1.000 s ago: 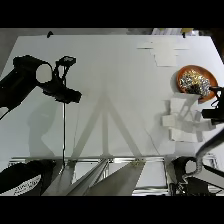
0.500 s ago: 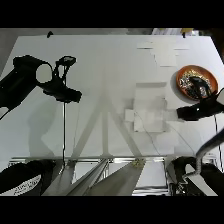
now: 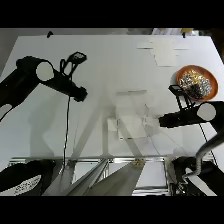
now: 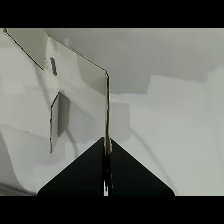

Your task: Fold the box and place the chain.

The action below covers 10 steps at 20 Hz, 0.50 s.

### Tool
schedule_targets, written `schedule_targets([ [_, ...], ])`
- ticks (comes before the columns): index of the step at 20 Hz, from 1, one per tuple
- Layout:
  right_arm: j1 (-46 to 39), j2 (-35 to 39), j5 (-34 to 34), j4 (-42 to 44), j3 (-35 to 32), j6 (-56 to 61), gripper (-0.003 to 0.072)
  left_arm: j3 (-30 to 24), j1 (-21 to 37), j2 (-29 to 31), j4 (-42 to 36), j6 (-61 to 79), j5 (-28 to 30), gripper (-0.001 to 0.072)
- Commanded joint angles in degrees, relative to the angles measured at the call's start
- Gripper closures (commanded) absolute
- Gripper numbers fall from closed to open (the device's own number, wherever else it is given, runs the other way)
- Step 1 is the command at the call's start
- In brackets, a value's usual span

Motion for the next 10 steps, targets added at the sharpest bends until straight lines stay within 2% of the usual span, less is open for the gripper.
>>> schedule_targets([
  [1,4.52,0.11,-2.21,1.07,-0.28,0.42,0.0671,-0.02,0.68,-4.39,-33.51,26.12,2.1,0.0174],
  [2,5.53,0.11,-2.32,1.07,-0.28,0.44,0.0671,-0.02,0.42,-6.36,-38.73,29.51,2.21,0.0114],
  [4,6.8,0.11,-2.29,1.07,-0.28,0.46,0.0671,0.0,-0.07,-10.14,-42.8,32.63,1.77,0.0064],
  [7,7.13,0.11,-2.4,0.81,-0.28,1.29,0.0671,0.0,0.13,-13.86,-41.77,33.73,-0.74,0.0012],
  [10,7.13,0.11,-3.17,0.72,-0.28,1.31,0.0671,-0.02,0.52,-14.4,-39.76,36.13,-2.29,0.0011],
])
